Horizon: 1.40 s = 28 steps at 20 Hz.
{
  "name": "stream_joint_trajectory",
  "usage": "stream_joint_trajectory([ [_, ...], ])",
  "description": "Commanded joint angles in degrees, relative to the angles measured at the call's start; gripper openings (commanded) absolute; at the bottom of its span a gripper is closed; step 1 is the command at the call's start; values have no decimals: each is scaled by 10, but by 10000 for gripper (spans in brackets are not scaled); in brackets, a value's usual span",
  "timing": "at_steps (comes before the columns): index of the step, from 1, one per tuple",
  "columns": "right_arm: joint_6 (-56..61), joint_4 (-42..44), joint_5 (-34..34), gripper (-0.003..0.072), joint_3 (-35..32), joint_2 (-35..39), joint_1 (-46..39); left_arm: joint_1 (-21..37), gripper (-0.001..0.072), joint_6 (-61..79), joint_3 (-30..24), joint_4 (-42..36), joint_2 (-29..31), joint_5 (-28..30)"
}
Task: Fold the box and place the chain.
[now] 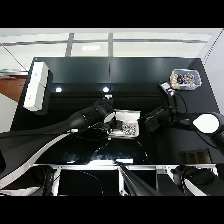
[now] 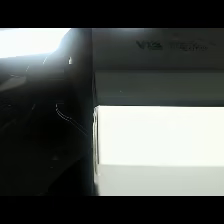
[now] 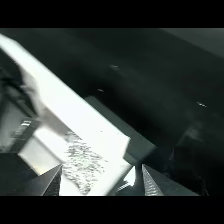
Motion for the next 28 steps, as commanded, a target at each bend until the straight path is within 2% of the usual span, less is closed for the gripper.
stream_joint_trajectory([
  [1,3,-15,26,575,0,1,-59,3,40,-1,3,-4,2,-7],
  [2,3,-15,33,575,0,1,-76,3,144,0,7,-4,2,-7],
  [3,3,-15,39,575,0,1,-90,3,280,0,13,-4,4,-7],
  [4,3,-15,43,575,0,1,-100,3,448,0,22,-4,5,-12],
  [5,3,-15,44,575,0,1,-109,3,535,6,33,-2,7,-20],
  [6,3,-15,42,575,0,1,-114,3,557,32,46,-5,7,-31],
  [9,3,-15,41,575,0,1,-126,3,558,160,87,-4,10,-108],
  [13,3,-15,42,575,0,1,-127,9,557,345,96,-5,42,-243],
  [16,3,-15,42,575,0,1,-128,24,558,429,95,-4,94,-288],
  [20,3,-15,43,575,0,1,-127,113,557,483,58,-28,172,-268],
  [24,3,-14,43,575,0,1,-128,231,557,547,-43,-135,252,-174],
  [26,3,-15,43,575,0,1,-127,280,557,619,-105,-205,280,-97],
  [28,3,-15,43,575,0,1,-127,322,557,799,-160,-344,282,-28],
])
